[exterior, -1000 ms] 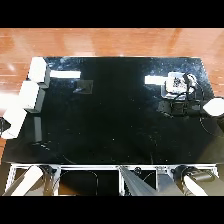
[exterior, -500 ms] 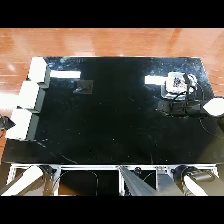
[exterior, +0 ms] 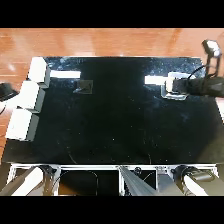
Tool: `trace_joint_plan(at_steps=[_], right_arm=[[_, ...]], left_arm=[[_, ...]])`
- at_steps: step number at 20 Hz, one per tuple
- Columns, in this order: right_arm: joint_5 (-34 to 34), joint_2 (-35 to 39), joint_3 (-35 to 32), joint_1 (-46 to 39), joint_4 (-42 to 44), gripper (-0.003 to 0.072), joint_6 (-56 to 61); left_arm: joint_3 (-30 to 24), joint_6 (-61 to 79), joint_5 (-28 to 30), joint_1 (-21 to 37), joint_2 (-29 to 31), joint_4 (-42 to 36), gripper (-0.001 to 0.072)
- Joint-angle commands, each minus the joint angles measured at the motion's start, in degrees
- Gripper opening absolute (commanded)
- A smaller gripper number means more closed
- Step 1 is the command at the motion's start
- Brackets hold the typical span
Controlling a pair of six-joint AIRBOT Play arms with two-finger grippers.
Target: Fold the box and place the chain.
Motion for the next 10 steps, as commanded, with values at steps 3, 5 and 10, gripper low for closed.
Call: trace_joint_plan(at_steps=[3,5,10], right_arm=[[13.99,-0.52,3.39,-12.44,-10.99,0.0030,4.31],[14.84,-0.48,-0.68,-20.52,-10.86,0.0031,4.33],[13.94,-0.39,-6.75,-24.28,-10.32,0.0031,3.65]], left_arm=[[-1.68,-20.74,-1.66,-27.34,8.35,13.64,0.0020],[-6.88,-25.57,-1.20,-37.64,11.08,21.29,0.0020],[-12.15,-33.05,-6.32,-46.47,11.85,29.20,0.0022]])
